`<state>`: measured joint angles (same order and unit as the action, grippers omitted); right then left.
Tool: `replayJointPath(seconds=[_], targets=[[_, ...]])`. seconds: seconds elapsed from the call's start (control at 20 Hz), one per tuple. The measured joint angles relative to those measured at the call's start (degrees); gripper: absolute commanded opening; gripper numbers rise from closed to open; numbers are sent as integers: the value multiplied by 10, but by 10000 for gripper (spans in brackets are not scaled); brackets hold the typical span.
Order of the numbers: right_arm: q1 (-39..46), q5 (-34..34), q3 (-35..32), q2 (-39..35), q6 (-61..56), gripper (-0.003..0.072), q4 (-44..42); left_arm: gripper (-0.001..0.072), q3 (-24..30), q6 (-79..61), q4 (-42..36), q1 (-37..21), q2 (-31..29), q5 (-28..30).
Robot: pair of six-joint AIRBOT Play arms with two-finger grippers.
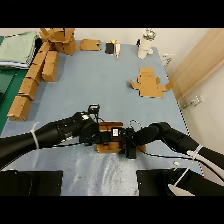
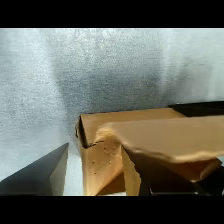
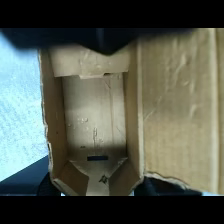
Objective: Fold the box.
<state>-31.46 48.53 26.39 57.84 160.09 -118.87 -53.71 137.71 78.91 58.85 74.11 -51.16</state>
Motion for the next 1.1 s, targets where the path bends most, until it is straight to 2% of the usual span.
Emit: replayJointPath(seconds=[0.3, 0.45, 0.5, 0.6, 0.7, 0.95, 1.0, 1.1], targets=[[0, 0, 0, 0, 0, 525, 0, 518, -68, 26, 54, 34, 62, -86], [0, 0, 0, 0, 0, 525, 0, 518, -85, 29, 64, 40, 84, -105], [0, 0, 0, 0, 0, 525, 0, 496, -88, 30, 65, 41, 90, -109], [0, 0, 0, 0, 0, 524, 0, 221, -91, 35, 64, 42, 101, -113], [0, 0, 0, 0, 0, 524, 0, 13, -93, 41, 62, 43, 108, -120], [0, 0, 0, 0, 0, 525, 0, 15, -95, 47, 58, 44, 114, -120], [0, 0, 0, 0, 0, 524, 0, 30, -95, 47, 57, 44, 115, -120], [0, 0, 0, 0, 0, 525, 0, 606, -94, 45, 46, 44, 118, -117]])
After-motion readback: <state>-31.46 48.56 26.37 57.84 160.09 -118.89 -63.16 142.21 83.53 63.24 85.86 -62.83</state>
